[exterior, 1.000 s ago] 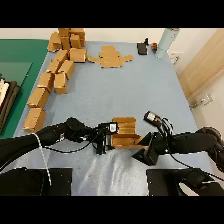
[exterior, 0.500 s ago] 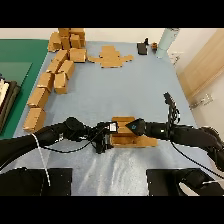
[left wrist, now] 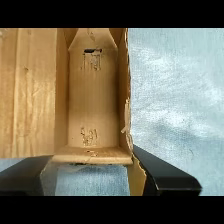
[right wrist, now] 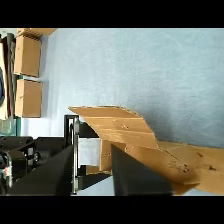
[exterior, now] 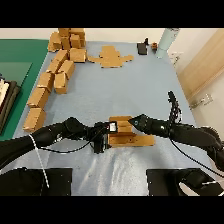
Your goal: Fold the box.
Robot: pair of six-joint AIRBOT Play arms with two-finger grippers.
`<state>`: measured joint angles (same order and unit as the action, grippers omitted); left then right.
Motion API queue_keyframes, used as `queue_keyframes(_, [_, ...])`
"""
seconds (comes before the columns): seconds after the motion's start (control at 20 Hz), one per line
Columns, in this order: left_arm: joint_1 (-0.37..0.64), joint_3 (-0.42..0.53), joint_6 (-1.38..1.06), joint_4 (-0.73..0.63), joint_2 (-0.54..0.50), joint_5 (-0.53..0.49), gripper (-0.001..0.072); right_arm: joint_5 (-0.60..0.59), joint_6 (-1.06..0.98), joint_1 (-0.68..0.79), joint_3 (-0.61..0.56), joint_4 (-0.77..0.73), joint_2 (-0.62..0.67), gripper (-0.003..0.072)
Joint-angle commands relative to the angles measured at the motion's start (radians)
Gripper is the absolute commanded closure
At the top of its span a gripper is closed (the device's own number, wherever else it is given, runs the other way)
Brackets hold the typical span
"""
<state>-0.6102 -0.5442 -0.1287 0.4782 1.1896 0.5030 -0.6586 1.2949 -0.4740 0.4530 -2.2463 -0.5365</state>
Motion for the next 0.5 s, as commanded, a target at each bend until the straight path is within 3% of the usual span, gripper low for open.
queue_keyframes(0.0, [0.000, -0.001, 0.024, 0.031, -0.001, 0.010, 0.0347, -0.002, -0.068, 0.000, 0.001, -0.003, -0.002, 0.0450])
queue_keyframes(0.1, [-0.001, -0.001, 0.020, 0.031, 0.000, 0.018, 0.0347, -0.032, -0.075, -0.001, 0.001, -0.014, -0.034, 0.0605])
queue_keyframes(0.15, [-0.001, -0.001, 0.016, 0.031, 0.000, 0.018, 0.0347, -0.056, -0.075, -0.002, 0.001, -0.019, -0.065, 0.0606])
queue_keyframes(0.2, [-0.001, -0.002, 0.014, 0.031, -0.001, 0.017, 0.0347, -0.077, -0.072, -0.002, 0.004, -0.021, -0.103, 0.0671])
queue_keyframes(0.45, [-0.001, -0.050, 0.045, 0.050, -0.001, 0.043, 0.0347, -0.096, 0.008, -0.002, 0.072, -0.011, -0.180, 0.0682])
